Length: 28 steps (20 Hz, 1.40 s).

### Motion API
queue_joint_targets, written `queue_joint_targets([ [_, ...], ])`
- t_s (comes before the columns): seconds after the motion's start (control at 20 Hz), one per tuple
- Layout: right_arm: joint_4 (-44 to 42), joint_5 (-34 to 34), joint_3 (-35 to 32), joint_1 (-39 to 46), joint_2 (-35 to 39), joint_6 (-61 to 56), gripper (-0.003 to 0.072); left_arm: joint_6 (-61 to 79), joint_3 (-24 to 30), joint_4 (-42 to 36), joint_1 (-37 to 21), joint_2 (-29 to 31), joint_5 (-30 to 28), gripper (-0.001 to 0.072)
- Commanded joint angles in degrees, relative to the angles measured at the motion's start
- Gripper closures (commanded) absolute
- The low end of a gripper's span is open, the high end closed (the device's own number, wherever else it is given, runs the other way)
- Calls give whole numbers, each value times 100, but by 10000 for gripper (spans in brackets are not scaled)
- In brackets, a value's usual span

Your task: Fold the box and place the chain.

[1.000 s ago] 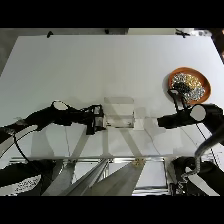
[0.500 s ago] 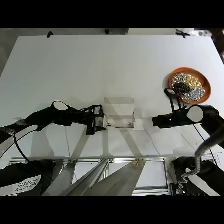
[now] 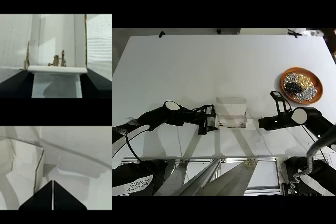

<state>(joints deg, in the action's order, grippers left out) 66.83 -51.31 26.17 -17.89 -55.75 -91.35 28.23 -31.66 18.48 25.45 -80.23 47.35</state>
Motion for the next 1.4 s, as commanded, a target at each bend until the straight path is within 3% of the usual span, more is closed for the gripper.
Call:
queue_joint_targets([
  [0.0,-398,341,-13,-282,-203,-9,676,0,0,0,0,0,0,440],
  [0.6,-894,527,-11,-509,-9,31,668,0,0,0,0,0,0,440],
  [0.85,-1010,568,-7,-645,-9,31,459,0,0,0,0,0,0,440],
  [1.35,-1174,551,282,-909,-9,37,440,2,0,0,0,0,0,440],
])
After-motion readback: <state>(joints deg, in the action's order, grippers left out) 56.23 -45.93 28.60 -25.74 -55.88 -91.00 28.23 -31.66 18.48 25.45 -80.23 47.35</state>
